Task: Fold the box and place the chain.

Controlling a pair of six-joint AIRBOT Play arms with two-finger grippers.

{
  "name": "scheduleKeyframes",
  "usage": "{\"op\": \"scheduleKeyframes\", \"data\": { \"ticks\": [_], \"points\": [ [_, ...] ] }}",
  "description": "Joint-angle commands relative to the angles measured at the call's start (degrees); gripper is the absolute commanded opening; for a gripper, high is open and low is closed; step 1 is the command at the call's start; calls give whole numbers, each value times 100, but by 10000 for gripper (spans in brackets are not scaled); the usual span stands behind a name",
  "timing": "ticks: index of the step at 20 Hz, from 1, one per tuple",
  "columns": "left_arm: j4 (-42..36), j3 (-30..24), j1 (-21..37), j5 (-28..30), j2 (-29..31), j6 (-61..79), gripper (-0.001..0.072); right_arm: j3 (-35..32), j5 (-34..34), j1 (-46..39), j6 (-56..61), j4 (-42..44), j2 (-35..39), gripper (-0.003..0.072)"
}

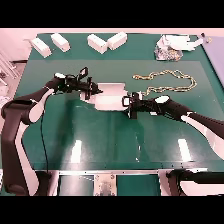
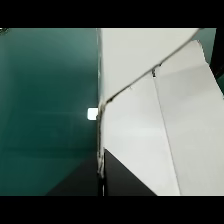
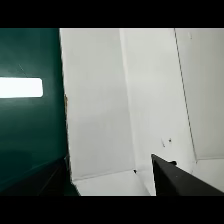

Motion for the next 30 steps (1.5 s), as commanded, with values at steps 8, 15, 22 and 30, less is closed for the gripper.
{"op": "scheduleKeyframes", "data": {
  "ticks": [8, 15, 22, 30],
  "points": [
    [2, -2, 2, 0, 2, 2, 21, 411, -315, -33, -35, 321, 17, 598],
    [4, -2, 2, -7, 2, 2, 21, 590, -326, -295, -35, 323, 15, 616],
    [2, -2, 2, -9, 2, 2, 21, 1003, -46, -356, -33, 278, -282, 615],
    [4, -2, 2, -20, 2, 0, 21, 1314, 1058, -876, 31, 76, -472, 615]
  ]
}}
